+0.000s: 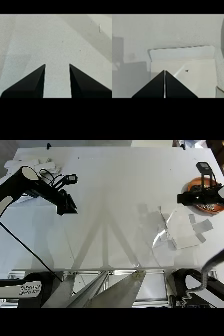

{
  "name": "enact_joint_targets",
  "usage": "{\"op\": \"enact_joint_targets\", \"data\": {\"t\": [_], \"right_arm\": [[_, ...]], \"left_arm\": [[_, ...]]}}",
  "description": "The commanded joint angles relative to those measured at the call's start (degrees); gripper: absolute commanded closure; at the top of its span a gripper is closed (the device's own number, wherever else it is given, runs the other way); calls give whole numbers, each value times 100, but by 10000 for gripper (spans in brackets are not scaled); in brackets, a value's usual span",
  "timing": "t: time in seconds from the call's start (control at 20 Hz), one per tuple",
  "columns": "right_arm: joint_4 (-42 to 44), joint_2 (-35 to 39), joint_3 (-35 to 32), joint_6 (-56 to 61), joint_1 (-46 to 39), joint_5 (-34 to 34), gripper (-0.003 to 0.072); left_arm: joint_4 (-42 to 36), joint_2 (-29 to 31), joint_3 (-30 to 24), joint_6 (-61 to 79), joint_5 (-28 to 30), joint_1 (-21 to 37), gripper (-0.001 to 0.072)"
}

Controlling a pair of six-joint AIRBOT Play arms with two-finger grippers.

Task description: Fold the box and place the chain.

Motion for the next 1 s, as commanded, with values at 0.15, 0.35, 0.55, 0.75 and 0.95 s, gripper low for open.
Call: {"op": "enact_joint_targets", "data": {"t": [0.15, 0.35, 0.55, 0.75, 0.95], "right_arm": [[-35, 2, 0, -15, -4, -238, 379], [-66, 2, 164, -11, -4, 101, 345], [-1119, 44, 776, 376, -4, 848, 346], [-2614, 44, 1272, 422, -4, 1939, 309], [-2767, 59, 1290, 31, -595, 2441, 290]], "left_arm": [[0, 4, 2, 0, 2, 0, 374], [0, 4, 2, 0, 2, 0, 374], [0, 4, 2, 0, 2, 0, 374], [0, 4, 2, 0, 2, 0, 374], [0, 4, 2, 0, 0, 0, 374]]}}
